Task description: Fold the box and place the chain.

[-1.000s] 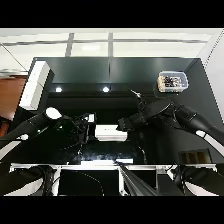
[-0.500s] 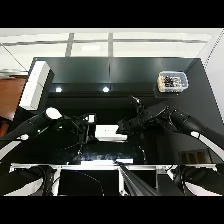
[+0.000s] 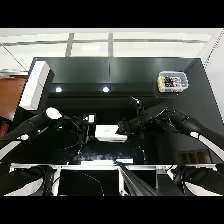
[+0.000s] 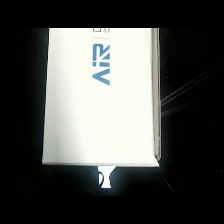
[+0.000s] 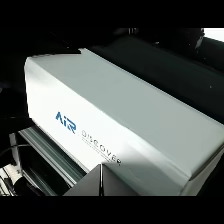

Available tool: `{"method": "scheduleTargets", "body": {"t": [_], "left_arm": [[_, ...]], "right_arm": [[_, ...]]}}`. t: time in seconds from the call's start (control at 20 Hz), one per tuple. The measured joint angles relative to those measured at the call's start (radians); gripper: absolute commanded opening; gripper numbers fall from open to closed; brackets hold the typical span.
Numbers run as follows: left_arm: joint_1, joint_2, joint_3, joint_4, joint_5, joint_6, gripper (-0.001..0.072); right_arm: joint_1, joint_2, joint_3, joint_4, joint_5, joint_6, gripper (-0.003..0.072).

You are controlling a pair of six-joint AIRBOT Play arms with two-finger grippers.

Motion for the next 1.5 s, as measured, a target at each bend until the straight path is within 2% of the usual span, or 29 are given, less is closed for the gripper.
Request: {"method": "scheduleTargets", "body": {"t": [0.2, 0.35, 0.4, 0.45, 0.5, 0.8, 1.1, 1.5], "left_arm": [[0.000, 0.000, 0.000, -0.002, 0.001, -0.002, 0.0412], [0.000, 0.000, 0.000, -0.002, 0.001, -0.009, 0.0415], [0.000, 0.000, 0.000, -0.002, 0.001, -0.010, 0.0481], [0.000, 0.001, 0.000, -0.002, 0.001, -0.013, 0.0673], [0.000, 0.005, 0.000, 0.006, 0.002, -0.018, 0.0720], [0.002, 0.092, 0.006, 0.059, 0.001, -0.079, 0.0720], [-0.030, 0.200, 0.051, 0.067, -0.002, -0.199, 0.0720], [-0.179, 0.145, 0.101, 0.052, 0.097, -0.212, 0.0719]], "right_arm": [[-0.006, 0.014, 0.023, -0.022, -0.014, -0.014, 0.0027], [-0.036, 0.072, 0.090, -0.027, -0.065, -0.037, 0.0027], [-0.057, 0.101, 0.114, -0.026, -0.090, -0.043, 0.0027], [-0.081, 0.132, 0.135, -0.027, -0.111, -0.047, 0.0027], [-0.112, 0.165, 0.153, -0.019, -0.111, -0.052, 0.0027], [-0.274, 0.267, 0.189, -0.045, -0.154, -0.062, 0.0027], [-0.314, 0.283, 0.194, -0.096, -0.168, -0.064, 0.0027], [-0.320, 0.285, 0.195, -0.152, -0.171, -0.064, 0.0026]]}}
